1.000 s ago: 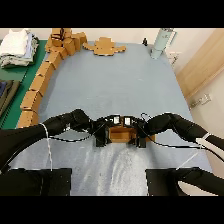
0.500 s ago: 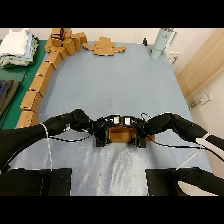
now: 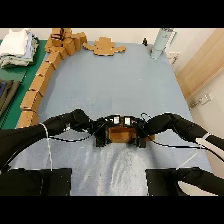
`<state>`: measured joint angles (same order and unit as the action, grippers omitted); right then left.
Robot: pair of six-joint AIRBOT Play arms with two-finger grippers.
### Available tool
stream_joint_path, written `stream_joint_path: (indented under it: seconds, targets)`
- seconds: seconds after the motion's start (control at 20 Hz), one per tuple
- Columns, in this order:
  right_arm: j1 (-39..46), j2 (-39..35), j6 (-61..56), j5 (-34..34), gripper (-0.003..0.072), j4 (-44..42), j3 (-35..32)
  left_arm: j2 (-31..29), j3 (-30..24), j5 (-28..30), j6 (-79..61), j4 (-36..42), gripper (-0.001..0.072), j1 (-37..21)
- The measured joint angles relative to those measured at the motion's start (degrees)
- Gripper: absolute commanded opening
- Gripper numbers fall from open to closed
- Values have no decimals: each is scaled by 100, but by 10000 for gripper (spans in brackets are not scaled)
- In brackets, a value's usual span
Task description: Fold the box.
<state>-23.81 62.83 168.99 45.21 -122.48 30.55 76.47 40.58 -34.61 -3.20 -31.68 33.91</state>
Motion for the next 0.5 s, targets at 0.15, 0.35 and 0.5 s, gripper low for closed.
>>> stream_joint_path:
  seconds: [0.15, 0.35, 0.5]
  targets:
    - [0, 0, 0, -33, 685, -7, 2, 0, 0, 7, 0, 0, 524, -2]
    - [0, -33, -2, 28, 720, -9, 7, 0, 0, -22, -4, 4, 524, 4]
    - [28, -216, -68, 109, 720, 111, 7, 0, -2, -9, -2, 4, 524, 4]
